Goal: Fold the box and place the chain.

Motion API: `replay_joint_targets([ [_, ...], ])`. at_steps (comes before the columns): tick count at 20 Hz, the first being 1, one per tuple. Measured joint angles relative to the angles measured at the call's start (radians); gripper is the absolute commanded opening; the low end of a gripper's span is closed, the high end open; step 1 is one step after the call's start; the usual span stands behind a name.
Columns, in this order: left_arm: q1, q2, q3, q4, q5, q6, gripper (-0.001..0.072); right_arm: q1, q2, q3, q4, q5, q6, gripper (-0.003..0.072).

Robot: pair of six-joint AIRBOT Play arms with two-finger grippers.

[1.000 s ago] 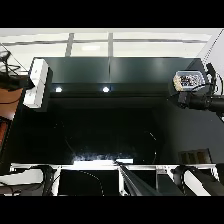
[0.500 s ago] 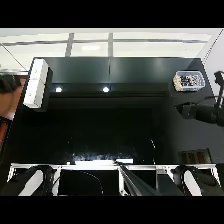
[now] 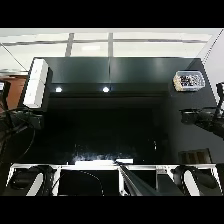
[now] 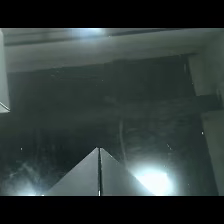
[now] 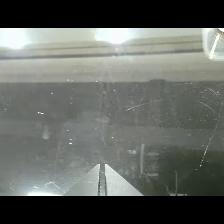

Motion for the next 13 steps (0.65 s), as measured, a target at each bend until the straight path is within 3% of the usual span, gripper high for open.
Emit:
replay_joint_targets([
  [13,-0.017,0.031,-0.020,-0.003,0.001,-0.001,0.0029,0.000,0.004,-0.006,-0.006,-0.011,0.002,0.0043],
])
